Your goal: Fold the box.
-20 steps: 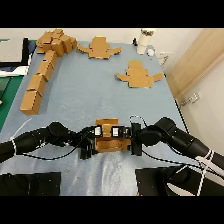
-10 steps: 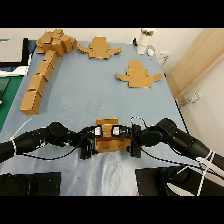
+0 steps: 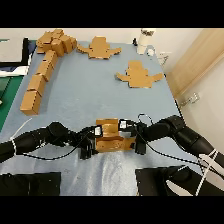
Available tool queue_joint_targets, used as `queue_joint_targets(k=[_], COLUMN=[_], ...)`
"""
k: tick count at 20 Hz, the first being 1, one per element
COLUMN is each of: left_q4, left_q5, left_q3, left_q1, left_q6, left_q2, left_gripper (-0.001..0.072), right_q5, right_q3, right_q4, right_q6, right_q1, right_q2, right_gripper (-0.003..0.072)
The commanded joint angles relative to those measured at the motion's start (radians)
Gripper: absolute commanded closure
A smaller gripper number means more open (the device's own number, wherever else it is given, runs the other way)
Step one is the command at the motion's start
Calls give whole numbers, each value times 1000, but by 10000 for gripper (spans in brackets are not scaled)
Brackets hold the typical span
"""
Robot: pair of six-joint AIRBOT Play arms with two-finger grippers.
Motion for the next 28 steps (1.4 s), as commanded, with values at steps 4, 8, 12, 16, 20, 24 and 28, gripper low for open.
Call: queue_joint_targets(k=[4, 8, 12, 16, 20, 24, 28], left_q4=[0, 0, 0, 0, 0, 0, 1], left_q5=[0, 0, 0, 0, 0, 0, 0], left_q3=[1, 1, 1, 1, 1, 1, 1], left_q1=[0, 0, 0, 0, 0, 0, 0], left_q6=[0, 0, 0, 0, 0, 0, 0], left_q2=[0, 0, 0, 0, 0, 0, 0], left_gripper=[183, 183, 184, 184, 183, 183, 184], right_q5=[-39, 50, 100, 90, 70, 70, 76], right_q3=[-1, -1, -1, -1, -1, -1, -1], right_q4=[91, 122, 224, 250, 279, 293, 335], right_q6=[-29, -141, -271, -282, -312, -340, -383], right_q1=[-4, -5, -5, -5, -5, -5, -4], right_q2=[-2, -49, -97, -105, -105, -105, -106], right_gripper=[125, 126, 177, 305, 468, 562, 563])
